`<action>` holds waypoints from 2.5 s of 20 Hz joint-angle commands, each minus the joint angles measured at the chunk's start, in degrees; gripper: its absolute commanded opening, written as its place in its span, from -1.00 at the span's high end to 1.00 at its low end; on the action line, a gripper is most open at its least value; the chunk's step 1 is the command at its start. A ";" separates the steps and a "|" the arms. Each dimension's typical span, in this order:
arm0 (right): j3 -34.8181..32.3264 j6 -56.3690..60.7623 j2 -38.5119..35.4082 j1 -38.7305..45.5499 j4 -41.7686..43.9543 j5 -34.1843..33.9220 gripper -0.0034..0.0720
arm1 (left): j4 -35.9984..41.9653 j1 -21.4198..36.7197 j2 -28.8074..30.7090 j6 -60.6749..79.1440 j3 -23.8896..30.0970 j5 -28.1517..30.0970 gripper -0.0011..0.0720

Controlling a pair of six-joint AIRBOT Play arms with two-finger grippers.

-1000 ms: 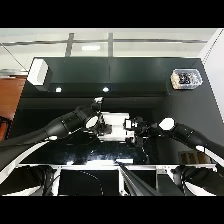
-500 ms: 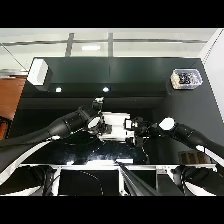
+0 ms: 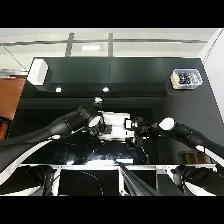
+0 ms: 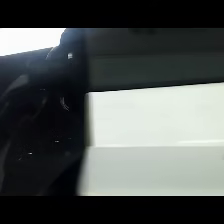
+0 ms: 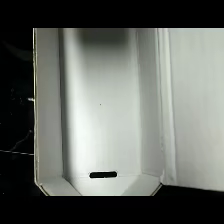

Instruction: Fold the box and place the chain.

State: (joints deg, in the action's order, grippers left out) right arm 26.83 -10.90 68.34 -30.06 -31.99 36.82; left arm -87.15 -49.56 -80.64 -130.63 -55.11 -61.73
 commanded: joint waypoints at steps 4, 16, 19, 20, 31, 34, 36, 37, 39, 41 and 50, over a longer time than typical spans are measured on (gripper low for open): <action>0.00 0.00 0.02 -0.04 0.00 0.02 -0.13 | -0.37 -0.02 -0.11 -0.09 -0.07 0.63 0.89; 0.17 10.47 -8.04 2.64 -17.20 4.98 -0.70 | -0.46 -0.02 -0.11 -0.09 -0.07 -0.09 0.89; 0.13 6.88 -7.54 2.56 -10.56 4.94 -0.61 | -0.44 -0.02 -0.11 -0.09 -0.07 0.00 0.89; 0.13 5.60 -7.08 2.56 -7.98 4.92 -0.44 | -0.44 -0.02 -0.11 -0.09 -0.07 -0.02 0.89; 0.13 10.51 -4.66 -1.97 2.27 0.85 0.27 | -0.39 -0.02 -0.11 -0.09 -0.07 -0.02 0.89; 0.13 10.51 -3.30 -3.67 3.67 -2.32 0.27 | -0.39 -0.02 -0.11 -0.09 -0.07 -0.02 0.89; 0.13 10.51 -3.30 -3.63 3.41 -2.16 0.27 | -0.39 -0.02 -0.11 -0.09 -0.07 -0.02 0.89; 0.13 10.51 -3.30 -3.65 3.08 -2.14 0.26 | -0.39 -0.02 -0.11 -0.09 -0.07 -0.02 0.89; 0.13 10.51 -3.30 -3.65 2.99 -2.14 -0.02 | -0.39 -0.02 -0.11 -0.09 -0.07 0.00 0.89; 0.13 10.54 -3.30 -3.65 2.95 -2.10 -0.02 | -0.39 -0.02 -0.11 -0.09 -0.07 -0.02 0.89; 0.13 13.22 -3.67 -3.45 1.49 -2.40 0.77 | -0.39 -0.02 -0.11 -0.09 -0.07 -0.04 0.89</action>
State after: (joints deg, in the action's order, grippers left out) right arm 26.94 0.03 64.90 -33.65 -30.11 34.46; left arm -87.57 -49.58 -80.71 -130.67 -55.16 -61.60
